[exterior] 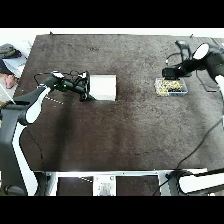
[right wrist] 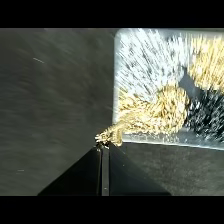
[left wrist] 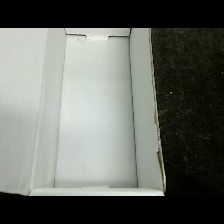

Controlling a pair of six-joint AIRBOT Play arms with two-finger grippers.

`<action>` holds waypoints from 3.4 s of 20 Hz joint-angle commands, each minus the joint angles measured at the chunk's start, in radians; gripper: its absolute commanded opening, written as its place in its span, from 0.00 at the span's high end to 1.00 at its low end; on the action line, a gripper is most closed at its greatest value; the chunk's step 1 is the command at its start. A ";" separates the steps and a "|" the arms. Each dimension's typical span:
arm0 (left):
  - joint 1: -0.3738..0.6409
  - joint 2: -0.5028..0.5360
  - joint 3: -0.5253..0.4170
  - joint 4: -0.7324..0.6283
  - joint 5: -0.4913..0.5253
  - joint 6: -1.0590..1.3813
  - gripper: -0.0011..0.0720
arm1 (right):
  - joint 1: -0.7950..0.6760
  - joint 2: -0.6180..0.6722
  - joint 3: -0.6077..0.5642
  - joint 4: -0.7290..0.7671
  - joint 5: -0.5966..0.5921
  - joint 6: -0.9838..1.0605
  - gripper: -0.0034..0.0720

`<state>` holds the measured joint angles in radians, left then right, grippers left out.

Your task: Fold the box and place the chain.

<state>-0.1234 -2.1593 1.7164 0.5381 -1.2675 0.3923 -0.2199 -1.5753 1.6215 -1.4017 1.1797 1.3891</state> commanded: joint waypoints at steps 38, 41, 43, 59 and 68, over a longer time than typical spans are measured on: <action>0.000 -0.001 0.000 0.000 0.000 0.000 0.50 | 0.640 -0.108 -0.002 -0.031 -0.453 0.131 0.53; 0.001 -0.001 0.000 0.000 0.000 0.000 0.50 | 0.563 -0.037 -0.045 -0.040 -0.333 0.154 0.53; 0.001 -0.001 0.000 0.000 0.001 0.000 0.50 | 0.497 0.074 -0.193 -0.053 -0.372 0.197 0.53; 0.000 0.000 0.000 0.000 0.000 0.000 0.50 | 0.152 0.118 -0.809 0.006 -1.037 0.655 0.51; 0.001 -0.001 0.000 0.000 0.000 0.000 0.50 | 0.149 -0.086 -0.619 0.083 -1.046 0.675 0.75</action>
<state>-0.1234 -2.1593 1.7164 0.5381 -1.2671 0.3920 -0.0704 -1.6173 0.9638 -1.3437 0.1326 2.0476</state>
